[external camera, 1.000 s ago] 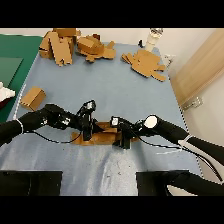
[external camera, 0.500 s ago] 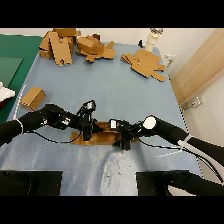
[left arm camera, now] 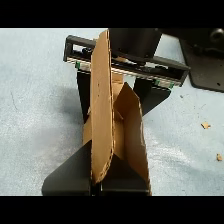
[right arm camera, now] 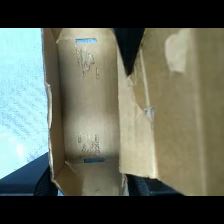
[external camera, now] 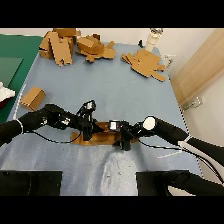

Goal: Fold the box.

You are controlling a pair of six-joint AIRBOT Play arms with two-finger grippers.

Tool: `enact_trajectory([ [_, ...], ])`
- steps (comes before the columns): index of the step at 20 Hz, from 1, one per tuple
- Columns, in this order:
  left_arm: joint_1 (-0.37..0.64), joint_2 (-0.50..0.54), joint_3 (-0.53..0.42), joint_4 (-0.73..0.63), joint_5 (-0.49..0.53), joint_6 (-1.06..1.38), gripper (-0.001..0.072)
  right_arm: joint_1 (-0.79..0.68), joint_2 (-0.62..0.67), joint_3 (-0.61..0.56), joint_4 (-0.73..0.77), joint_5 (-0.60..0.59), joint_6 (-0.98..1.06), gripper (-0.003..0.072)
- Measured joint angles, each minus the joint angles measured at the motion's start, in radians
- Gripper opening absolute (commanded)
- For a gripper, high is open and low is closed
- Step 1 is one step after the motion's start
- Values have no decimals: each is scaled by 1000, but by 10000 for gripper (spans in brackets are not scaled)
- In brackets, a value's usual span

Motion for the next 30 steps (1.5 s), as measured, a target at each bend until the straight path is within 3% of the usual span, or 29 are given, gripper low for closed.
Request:
enact_trajectory([
  [2,0,0,0,0,1,0,20,0,0,0,-2,-1,0,448],
  [4,0,0,0,0,11,0,395,0,0,0,-4,-2,-1,448],
  [11,29,29,0,22,48,-80,413,1,0,0,-7,-3,-2,448],
  [14,79,110,0,121,48,-191,404,1,0,0,-7,-3,-2,448],
  [16,108,181,0,245,19,-307,18,1,0,0,-7,-3,-1,448],
  [20,116,277,0,499,-144,-698,15,1,0,0,-7,-3,-1,448],
  [23,47,302,0,563,-238,-1043,15,1,0,0,-7,-3,-1,448],
  [26,-55,307,7,489,-172,-1204,15,1,0,0,-7,-3,-1,448],
  [30,-90,253,58,356,-8,-1285,15,1,0,0,-7,-3,-1,448],
])
